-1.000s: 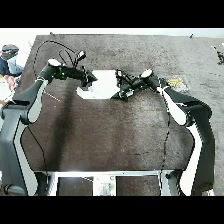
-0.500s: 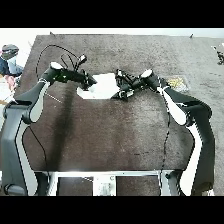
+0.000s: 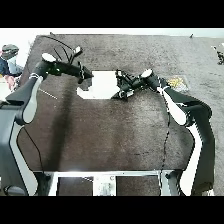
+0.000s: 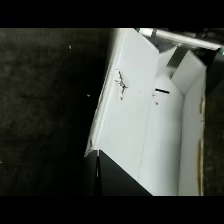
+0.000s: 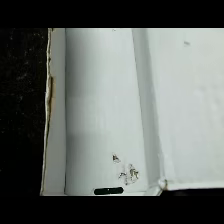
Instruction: Fold the box and place the chain.
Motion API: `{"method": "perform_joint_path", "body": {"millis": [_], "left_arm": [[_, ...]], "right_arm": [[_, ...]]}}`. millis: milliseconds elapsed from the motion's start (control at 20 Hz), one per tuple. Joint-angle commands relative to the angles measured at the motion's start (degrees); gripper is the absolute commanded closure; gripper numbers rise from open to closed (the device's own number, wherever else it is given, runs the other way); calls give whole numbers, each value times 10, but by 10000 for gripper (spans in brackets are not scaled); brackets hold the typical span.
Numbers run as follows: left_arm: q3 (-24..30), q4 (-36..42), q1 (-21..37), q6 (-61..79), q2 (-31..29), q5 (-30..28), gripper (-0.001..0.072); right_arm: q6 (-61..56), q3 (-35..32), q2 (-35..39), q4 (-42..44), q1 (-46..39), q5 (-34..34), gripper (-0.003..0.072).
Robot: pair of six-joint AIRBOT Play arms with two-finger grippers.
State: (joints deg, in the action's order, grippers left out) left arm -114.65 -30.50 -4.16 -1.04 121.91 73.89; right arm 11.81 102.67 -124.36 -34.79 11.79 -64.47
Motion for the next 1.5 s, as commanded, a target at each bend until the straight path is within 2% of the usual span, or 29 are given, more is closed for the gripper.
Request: {"method": "perform_joint_path", "body": {"millis": [0, 150, 200, 300, 350, 500, 750, 1050, 1100, 1150, 1200, 1250, 1300, 1450], "left_arm": [[-5, -12, 27, 0, -32, 65, 698], [1, -72, 29, 1, -28, 116, 698], [12, -101, 24, 3, -28, 115, 668], [46, -114, 10, 22, -28, 82, 21], [60, -119, 3, 22, -28, 56, -11], [81, -167, -16, 31, -27, 17, -11], [86, -212, -47, 41, -27, -5, -4], [86, -229, -57, 41, -27, -29, -3], [86, -229, -57, 41, -27, -28, 40], [86, -229, -57, 41, -27, -21, 243], [86, -229, -57, 41, -27, -16, 318], [86, -229, -57, 41, -27, -12, 318], [86, -226, -57, 41, -27, -8, 366], [86, -218, -64, 41, -27, 1, 364]], "right_arm": [[-1, 0, 0, 1, 0, 0, 296], [-1, 0, 0, 1, 0, 0, 296], [-1, 0, 0, 1, 0, 0, 296], [-1, 0, 0, 1, 0, 0, 296], [-1, 0, 0, 1, 0, 0, 296], [-1, 0, 0, 1, 0, 0, 296], [-1, 0, 0, 1, 0, 0, 296], [-1, 0, 0, 1, 0, 0, 296], [-1, 0, 0, 1, 0, 0, 296], [-1, 0, 0, 1, 0, 0, 296], [-1, 0, 0, 1, 0, 0, 296], [-1, 0, 0, 1, 0, 0, 297], [-1, 0, 0, 1, 0, 0, 296], [-1, 0, 0, 1, 0, 0, 296]]}}
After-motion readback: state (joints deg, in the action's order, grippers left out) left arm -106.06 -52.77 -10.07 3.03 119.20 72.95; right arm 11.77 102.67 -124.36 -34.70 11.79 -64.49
